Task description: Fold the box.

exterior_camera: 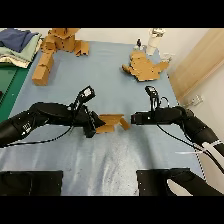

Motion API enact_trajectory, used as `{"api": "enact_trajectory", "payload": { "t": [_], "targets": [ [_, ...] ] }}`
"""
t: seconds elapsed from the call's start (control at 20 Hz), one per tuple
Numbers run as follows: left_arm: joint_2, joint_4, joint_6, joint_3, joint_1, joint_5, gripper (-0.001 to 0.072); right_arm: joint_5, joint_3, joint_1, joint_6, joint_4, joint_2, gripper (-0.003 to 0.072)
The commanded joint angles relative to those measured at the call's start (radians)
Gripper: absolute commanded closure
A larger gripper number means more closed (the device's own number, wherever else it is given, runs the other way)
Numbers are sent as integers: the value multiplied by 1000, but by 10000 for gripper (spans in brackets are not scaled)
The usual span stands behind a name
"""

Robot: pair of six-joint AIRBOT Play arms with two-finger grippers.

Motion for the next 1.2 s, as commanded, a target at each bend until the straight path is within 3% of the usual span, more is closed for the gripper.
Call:
{"api": "enact_trajectory", "payload": {
  "t": [0.0,0.2,0.35,0.45,0.65,0.8,1.15],
  "targets": [
    [-5,-68,-40,50,-2,113,694,45,1,-3,15,-56,1,684],
    [10,-89,-228,140,40,295,694,152,2,-44,98,-145,0,684],
    [17,-190,-393,195,80,475,694,144,1,-113,98,-144,1,684],
    [30,-230,-470,214,84,523,694,142,1,-139,98,-144,1,684],
    [-1,-225,-407,154,84,520,694,139,1,-140,98,-138,1,684],
    [-104,-216,-248,95,84,501,695,133,1,-140,97,-138,1,684],
    [-393,-209,-93,94,87,467,694,122,1,-140,97,-138,1,684]
  ]
}}
